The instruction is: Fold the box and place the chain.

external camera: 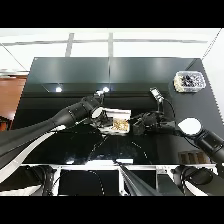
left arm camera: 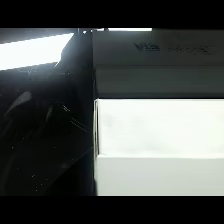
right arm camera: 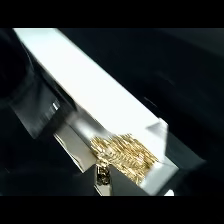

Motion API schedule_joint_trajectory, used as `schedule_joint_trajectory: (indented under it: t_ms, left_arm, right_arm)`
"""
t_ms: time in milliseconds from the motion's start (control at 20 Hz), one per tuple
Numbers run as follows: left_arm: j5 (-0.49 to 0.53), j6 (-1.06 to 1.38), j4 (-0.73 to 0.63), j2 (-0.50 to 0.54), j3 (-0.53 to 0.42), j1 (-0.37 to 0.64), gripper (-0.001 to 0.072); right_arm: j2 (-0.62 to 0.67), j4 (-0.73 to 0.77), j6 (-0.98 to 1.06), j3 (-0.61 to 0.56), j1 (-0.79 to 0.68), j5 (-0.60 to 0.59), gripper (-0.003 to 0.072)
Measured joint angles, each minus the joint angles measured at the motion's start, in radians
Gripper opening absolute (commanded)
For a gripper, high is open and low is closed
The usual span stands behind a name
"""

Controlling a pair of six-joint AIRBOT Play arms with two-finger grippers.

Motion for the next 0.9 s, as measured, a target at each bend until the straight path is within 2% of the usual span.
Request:
schedule_joint_trajectory:
  t_ms: [200,400,500,900]
  left_arm:
    - [0.000,0.000,0.000,0.000,0.000,0.000,0.0029]
    - [0.003,0.000,0.000,0.000,0.000,0.000,0.0029]
    - [0.007,0.000,0.000,0.000,0.000,0.000,0.0029]
    - [0.008,0.003,0.002,0.011,0.002,0.000,0.0030]
  right_arm:
    - [0.005,0.020,0.036,0.000,0.010,-0.031,0.0311]
    - [0.027,-0.080,0.086,0.000,-0.057,-0.024,0.0314]
    - [0.038,-0.132,0.108,0.000,-0.098,-0.002,0.0675]
    - [0.050,-0.193,0.151,0.000,-0.143,0.140,0.0675]
